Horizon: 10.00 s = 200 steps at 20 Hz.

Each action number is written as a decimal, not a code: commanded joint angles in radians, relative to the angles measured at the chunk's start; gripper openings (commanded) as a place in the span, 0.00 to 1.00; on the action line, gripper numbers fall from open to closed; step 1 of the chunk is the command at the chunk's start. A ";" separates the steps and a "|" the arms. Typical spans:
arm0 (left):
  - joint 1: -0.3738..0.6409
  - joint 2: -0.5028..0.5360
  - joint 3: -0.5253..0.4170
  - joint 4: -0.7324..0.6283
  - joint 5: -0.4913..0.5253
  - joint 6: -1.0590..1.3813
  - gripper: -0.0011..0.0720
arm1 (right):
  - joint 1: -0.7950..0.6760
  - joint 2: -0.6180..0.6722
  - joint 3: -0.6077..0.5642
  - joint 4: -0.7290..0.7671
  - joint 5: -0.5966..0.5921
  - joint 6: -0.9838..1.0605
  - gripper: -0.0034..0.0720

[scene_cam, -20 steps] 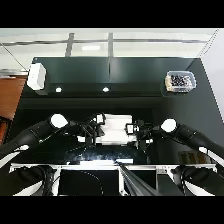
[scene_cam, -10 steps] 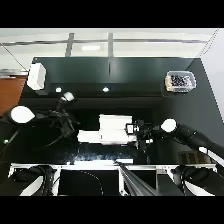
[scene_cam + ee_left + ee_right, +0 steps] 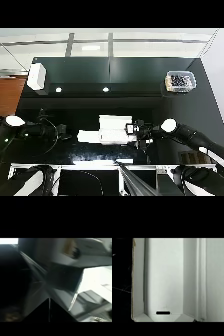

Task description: Fold the box and place the chain.

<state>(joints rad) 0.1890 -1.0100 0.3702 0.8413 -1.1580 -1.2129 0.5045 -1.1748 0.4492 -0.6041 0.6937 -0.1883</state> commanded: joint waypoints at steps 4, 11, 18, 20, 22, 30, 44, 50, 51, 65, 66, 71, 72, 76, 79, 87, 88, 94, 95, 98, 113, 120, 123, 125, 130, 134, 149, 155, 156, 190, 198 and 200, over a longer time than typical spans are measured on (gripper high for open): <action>-0.097 -0.243 -0.036 -0.297 0.005 0.203 0.05 | 0.000 -0.001 -0.001 0.000 0.000 0.000 0.70; -0.269 -0.254 0.001 -0.457 0.034 0.307 0.05 | 0.000 -0.001 -0.001 0.000 0.000 0.000 0.70; -0.276 -0.195 0.083 -0.401 -0.010 0.307 0.30 | 0.000 -0.001 -0.001 0.000 0.000 0.000 0.70; -0.277 -0.195 0.095 -0.402 -0.037 0.307 0.63 | 0.000 -0.001 -0.001 0.000 0.000 0.000 0.70; -0.301 -0.196 0.100 -0.405 -0.043 0.307 0.75 | 0.000 -0.001 -0.001 0.000 0.000 0.000 0.70; -0.479 -0.196 0.107 -0.405 0.110 0.303 0.75 | 0.000 -0.001 -0.001 0.000 0.000 0.000 0.70; -0.663 -0.197 0.198 -0.129 0.289 -0.006 0.75 | 0.000 -0.001 -0.001 0.000 0.001 0.001 0.70; -0.816 -0.197 0.341 0.230 0.306 -0.405 0.75 | 0.000 -0.001 -0.001 0.000 0.001 0.001 0.70; -0.845 -0.197 0.357 0.275 0.303 -0.475 0.75 | 0.000 -0.001 -0.001 0.000 0.001 0.001 0.70; -1.036 -0.311 0.513 0.611 0.078 -1.004 0.52 | 0.000 -0.001 -0.001 -0.001 0.001 0.001 0.70; -1.040 -0.312 0.514 0.603 0.097 -1.007 0.42 | 0.000 -0.001 -0.001 -0.002 0.001 0.001 0.70; -1.062 -0.317 0.517 0.616 0.114 -1.080 0.40 | 0.000 -0.001 -0.001 -0.003 0.001 0.001 0.70; -1.062 -0.319 0.517 0.618 0.114 -1.098 0.40 | 0.000 -0.001 -0.001 -0.003 0.001 0.001 0.70; -1.062 -0.332 0.521 0.616 0.138 -1.118 0.40 | 0.000 -0.001 -0.001 -0.003 0.001 0.001 0.70; -1.067 -0.348 0.525 0.617 0.132 -1.133 0.40 | 0.000 -0.001 -0.001 -0.003 0.001 0.001 0.70; -1.099 -0.400 0.549 0.629 0.126 -1.148 0.39 | 0.000 -0.001 -0.001 -0.003 0.001 0.001 0.70; -1.098 -0.401 0.558 0.636 0.126 -1.149 0.39 | 0.000 -0.001 -0.001 -0.003 0.001 0.001 0.70; -1.097 -0.401 0.581 0.652 0.098 -1.149 0.29 | 0.000 -0.001 -0.001 -0.003 0.001 0.001 0.70; -1.097 -0.401 0.581 0.652 0.098 -1.149 0.29 | 0.000 -0.001 -0.001 -0.003 0.001 0.001 0.70; -1.097 -0.404 0.581 0.649 0.098 -1.154 0.20 | 0.000 -0.001 -0.001 -0.003 0.001 0.001 0.70; -1.096 -0.410 0.612 0.652 0.047 -1.155 0.42 | 0.000 -0.001 -0.001 -0.003 0.001 0.001 0.70; -1.097 -0.426 0.612 0.636 0.046 -1.143 0.05 | 0.000 -0.001 -0.001 -0.002 0.002 0.001 0.70; -1.097 -0.426 0.612 0.640 0.047 -1.143 0.05 | 0.000 0.018 0.000 -0.002 0.032 0.051 0.90; -1.096 -0.426 0.612 0.641 0.048 -1.143 0.05 | 0.000 0.074 0.000 -0.035 0.095 0.075 0.90; -1.093 -0.426 0.612 0.640 0.068 -1.152 0.05 | -0.037 0.203 0.000 -0.210 0.148 0.245 0.90; -1.093 -0.426 0.612 0.641 0.050 -1.152 0.05 | -0.054 0.213 -0.001 -0.237 0.123 0.235 0.90; -1.093 -0.426 0.612 0.639 0.080 -1.151 0.05 | 0.021 0.154 -0.001 -0.071 0.051 0.227 0.28; -1.093 -0.426 0.612 0.639 0.080 -1.151 0.05 | 0.021 0.110 -0.001 0.063 0.020 0.226 0.28; -1.093 -0.426 0.612 0.639 0.080 -1.151 0.05 | 0.021 0.107 -0.001 0.063 0.021 0.227 0.28; -1.093 -0.426 0.611 0.638 0.074 -1.151 0.05 | -0.830 0.201 0.068 -0.186 0.463 1.284 0.07; -1.093 -0.426 0.611 0.637 0.072 -1.151 0.05 | -0.745 0.057 0.015 -0.333 0.597 1.431 0.07; -1.093 -0.426 0.611 0.634 0.066 -1.151 0.05 | -0.651 0.016 -0.008 -0.322 0.555 1.431 0.07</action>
<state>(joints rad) -0.9039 -1.4357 0.9813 1.4788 -1.0824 -2.3650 -0.2367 -1.1038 0.4667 -0.9192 1.2591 1.2137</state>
